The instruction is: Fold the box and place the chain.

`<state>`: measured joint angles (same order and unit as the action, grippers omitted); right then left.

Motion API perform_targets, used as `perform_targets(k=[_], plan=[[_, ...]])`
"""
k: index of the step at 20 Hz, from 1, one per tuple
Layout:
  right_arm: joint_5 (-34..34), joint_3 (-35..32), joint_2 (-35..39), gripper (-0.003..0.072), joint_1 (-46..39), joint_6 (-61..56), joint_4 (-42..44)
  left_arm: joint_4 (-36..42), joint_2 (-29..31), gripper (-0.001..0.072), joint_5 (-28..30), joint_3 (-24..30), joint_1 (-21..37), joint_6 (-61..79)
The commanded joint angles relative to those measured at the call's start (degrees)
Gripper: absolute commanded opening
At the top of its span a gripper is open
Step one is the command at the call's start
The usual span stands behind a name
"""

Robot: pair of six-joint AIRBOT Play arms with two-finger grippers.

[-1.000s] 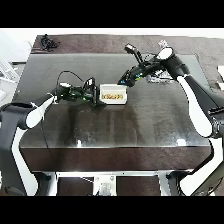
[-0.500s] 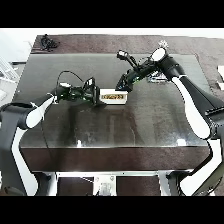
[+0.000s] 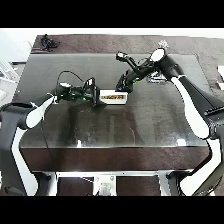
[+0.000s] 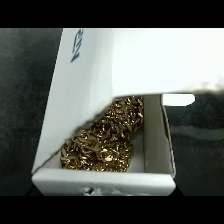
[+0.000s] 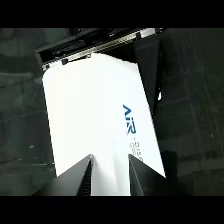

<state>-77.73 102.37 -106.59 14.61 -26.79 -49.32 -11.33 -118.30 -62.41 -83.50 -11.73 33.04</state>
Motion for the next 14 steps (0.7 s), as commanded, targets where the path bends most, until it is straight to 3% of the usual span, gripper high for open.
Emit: perform_targets(k=[1, 10, 12, 14], plan=[[0.66, 0.0, -0.85, 0.0294, 0.57, 1.25, 0.39, 0.0, 0.04, 0.0627, 0.0, 0.0, 0.02, 0.02], [-0.44, -1.11, -1.27, 0.0303, 0.68, 2.75, 0.22, 0.0, 0.04, 0.0627, 0.0, 0.0, 0.02, 0.02], [0.28, -1.49, -1.27, 0.0365, 0.52, 3.5, 0.17, 0.0, 0.04, 0.0627, 0.0, 0.0, 0.02, 0.02], [1.73, -1.49, -1.27, 0.0377, 0.48, 3.54, 0.17, 0.0, 0.04, 0.0627, 0.0, 0.0, 0.02, 0.02]])
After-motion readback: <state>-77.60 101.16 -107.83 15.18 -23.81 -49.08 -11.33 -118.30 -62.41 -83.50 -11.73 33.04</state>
